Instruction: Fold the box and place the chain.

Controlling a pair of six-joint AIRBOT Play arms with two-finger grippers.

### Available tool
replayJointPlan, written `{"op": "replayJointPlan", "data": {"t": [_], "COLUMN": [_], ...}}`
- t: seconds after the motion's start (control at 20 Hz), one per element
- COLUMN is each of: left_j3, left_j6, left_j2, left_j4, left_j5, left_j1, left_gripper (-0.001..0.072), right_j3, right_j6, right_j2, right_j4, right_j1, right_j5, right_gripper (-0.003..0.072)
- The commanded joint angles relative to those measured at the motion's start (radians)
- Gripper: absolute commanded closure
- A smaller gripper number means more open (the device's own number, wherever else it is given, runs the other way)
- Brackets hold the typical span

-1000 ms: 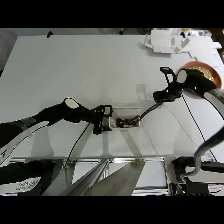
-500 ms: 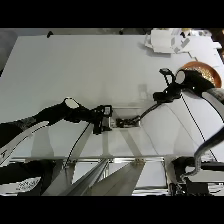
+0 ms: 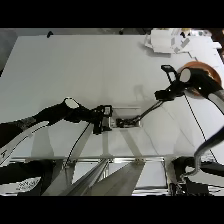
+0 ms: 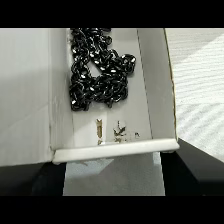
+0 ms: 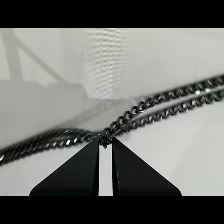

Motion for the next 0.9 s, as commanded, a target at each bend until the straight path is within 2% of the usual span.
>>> {"op": "replayJointPlan", "data": {"t": [0.0,0.25,0.45,0.7,0.85], "left_j3": [0.0,0.0,0.0,0.0,0.0], "left_j6": [0.0,0.0,0.0,0.0,0.0], "left_j2": [0.001,0.001,0.001,0.001,0.001], "left_j4": [0.0,0.0,0.0,0.0,0.0], "left_j5": [0.0,0.0,0.0,0.0,0.0], "left_j1": [0.0,0.0,0.0,0.0,0.0], "left_gripper": [0.0504,0.0504,0.0504,0.0504,0.0504], "right_j3": [0.001,0.001,0.001,0.001,0.001], "right_j6": [-0.047,-0.086,-0.074,-0.072,-0.066], "right_j2": [0.137,0.339,0.453,0.501,0.501], "right_j4": [0.047,0.18,0.192,0.292,0.304], "right_j1": [0.001,0.027,0.146,0.322,0.425], "right_j5": [0.071,0.17,0.188,0.165,0.097], "right_gripper": [0.0669,0.0668,0.0668,0.0668,0.0668]}}
